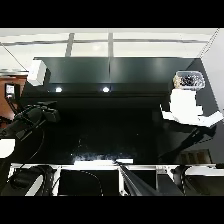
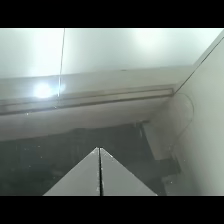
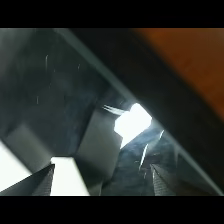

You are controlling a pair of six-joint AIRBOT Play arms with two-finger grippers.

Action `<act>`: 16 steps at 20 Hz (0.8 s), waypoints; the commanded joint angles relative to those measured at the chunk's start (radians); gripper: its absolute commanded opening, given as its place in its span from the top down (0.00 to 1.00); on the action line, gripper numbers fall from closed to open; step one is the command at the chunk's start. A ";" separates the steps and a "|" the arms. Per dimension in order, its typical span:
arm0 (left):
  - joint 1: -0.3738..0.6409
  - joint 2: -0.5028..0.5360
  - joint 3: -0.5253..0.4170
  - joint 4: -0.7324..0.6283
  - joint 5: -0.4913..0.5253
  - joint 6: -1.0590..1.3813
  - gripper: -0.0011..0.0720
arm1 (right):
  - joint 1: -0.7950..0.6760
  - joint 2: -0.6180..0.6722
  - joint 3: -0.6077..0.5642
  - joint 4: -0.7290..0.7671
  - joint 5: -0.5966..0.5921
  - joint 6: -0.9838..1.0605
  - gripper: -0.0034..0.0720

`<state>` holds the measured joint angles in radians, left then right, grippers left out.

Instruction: Fold the box and place the chain.

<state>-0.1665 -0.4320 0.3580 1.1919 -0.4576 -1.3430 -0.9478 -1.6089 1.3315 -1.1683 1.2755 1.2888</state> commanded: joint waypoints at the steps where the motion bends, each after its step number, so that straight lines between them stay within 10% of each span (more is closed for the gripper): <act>1: 0.000 -0.025 0.000 -0.008 0.000 0.000 0.95 | 0.029 -0.092 0.042 0.032 0.162 -0.173 0.00; 6: 0.000 -0.066 0.000 -0.031 0.001 0.000 0.95 | 0.127 -0.117 0.042 -0.063 0.160 -0.239 0.00; 11: 0.000 -0.069 0.000 -0.031 0.000 0.000 0.95 | 0.116 -0.109 0.041 0.010 0.235 -0.276 0.92; 16: 0.000 -0.069 0.000 -0.031 0.000 0.000 0.95 | 0.094 -0.019 -0.006 0.146 0.262 -0.314 0.93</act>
<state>-0.1665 -0.5003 0.3580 1.1618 -0.4572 -1.3430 -0.8478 -1.6768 1.3552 -1.1007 1.5173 1.0096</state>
